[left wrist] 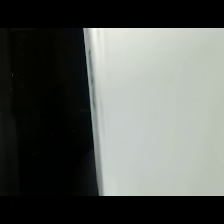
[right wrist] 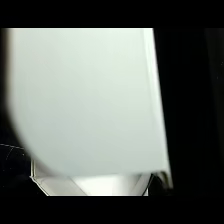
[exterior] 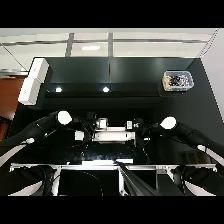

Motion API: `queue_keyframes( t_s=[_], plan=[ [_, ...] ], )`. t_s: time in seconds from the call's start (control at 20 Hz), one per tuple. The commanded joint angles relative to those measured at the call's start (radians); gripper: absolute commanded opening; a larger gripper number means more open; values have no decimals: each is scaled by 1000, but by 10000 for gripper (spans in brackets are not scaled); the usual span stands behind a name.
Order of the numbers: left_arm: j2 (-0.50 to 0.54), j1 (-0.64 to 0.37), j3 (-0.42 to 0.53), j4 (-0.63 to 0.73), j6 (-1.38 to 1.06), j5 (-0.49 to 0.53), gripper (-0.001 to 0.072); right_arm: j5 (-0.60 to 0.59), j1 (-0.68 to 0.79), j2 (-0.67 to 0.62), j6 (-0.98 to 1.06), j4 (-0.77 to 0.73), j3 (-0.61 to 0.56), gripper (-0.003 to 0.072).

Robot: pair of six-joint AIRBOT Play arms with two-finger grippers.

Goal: Fold the box and place the chain.

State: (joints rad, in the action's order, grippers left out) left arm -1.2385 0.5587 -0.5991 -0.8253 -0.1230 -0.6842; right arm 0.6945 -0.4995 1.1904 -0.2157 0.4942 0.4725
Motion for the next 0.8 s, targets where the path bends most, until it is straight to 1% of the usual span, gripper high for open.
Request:
queue_keyframes(
  t_s=[0.0, 0.55, 0.75],
  plan=[
    [1, 1, -1, 0, 0, 0, 30, -4, -2, 1, 25, 23, 0, 632],
    [1, 1, -1, 0, 0, 1, 30, -6, -2, 2, 28, 22, 0, 632],
    [1, 0, -1, 0, 0, 0, 30, -5, -2, 2, 17, 0, 1, 632]
  ],
)
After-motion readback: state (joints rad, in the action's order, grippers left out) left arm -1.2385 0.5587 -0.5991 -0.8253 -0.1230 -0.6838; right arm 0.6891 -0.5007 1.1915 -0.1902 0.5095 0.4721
